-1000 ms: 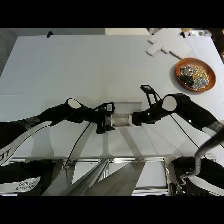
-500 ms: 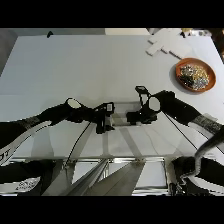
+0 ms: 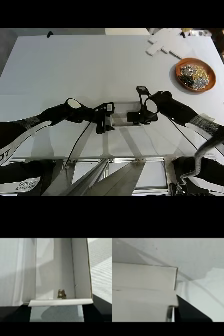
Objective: Fold the box and place the chain.
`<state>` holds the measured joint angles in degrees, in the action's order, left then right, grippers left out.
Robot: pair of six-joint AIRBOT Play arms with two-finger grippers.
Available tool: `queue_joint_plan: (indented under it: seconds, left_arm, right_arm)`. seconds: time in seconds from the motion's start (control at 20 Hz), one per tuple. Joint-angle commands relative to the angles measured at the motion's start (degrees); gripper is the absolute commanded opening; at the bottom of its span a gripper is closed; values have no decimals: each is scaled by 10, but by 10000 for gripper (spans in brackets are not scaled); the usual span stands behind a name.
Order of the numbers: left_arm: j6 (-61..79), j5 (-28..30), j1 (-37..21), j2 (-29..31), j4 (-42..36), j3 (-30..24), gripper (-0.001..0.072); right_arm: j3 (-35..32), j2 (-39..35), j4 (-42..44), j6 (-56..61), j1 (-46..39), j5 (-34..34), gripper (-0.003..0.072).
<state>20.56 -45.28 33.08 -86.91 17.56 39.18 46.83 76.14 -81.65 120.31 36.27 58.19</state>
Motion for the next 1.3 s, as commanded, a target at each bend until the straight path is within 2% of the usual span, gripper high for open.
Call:
queue_joint_plan:
  seconds: [0.0, 0.05, 0.1, 0.25, 0.3, 0.35, 0.4, 0.7, 0.8, 0.9, 0.95, 1.25]
  left_arm:
    - [0, 0, 0, 0, 0, 0, 134]
    - [0, 0, 0, 0, 0, 0, 134]
    - [0, 0, 0, 0, 0, 0, 134]
    - [0, 0, 0, 0, 0, 0, 134]
    - [0, 0, 0, 0, 0, 0, 134]
    - [0, 0, 0, 0, 0, 0, 134]
    - [0, 0, 0, 0, 0, 0, 134]
    - [0, 0, 0, 0, 0, 0, 134]
    - [0, 0, 0, 0, 0, 0, 134]
    - [0, 0, 0, 0, -1, 0, 134]
    - [0, 1, 0, 0, -1, 0, 134]
    - [0, 0, 0, 0, -2, 0, 134]
  right_arm:
    - [1, 1, -11, 12, 1, -7, 146]
    - [1, 1, -11, 7, 1, -8, 46]
    - [1, 1, -12, 6, 1, -10, 15]
    - [1, 1, -26, 7, 1, -10, 16]
    - [1, 1, -30, 7, 1, -12, 46]
    - [1, 1, -35, 8, 1, -13, 157]
    - [1, 2, -38, 8, 1, -13, 223]
    - [0, 19, -48, 14, 1, -13, 216]
    - [0, 19, -52, 14, 1, -14, 114]
    - [1, 20, -62, 15, 1, -12, 95]
    - [0, 20, -65, 15, 1, -9, 34]
    - [1, 12, -67, 11, 1, -14, 16]
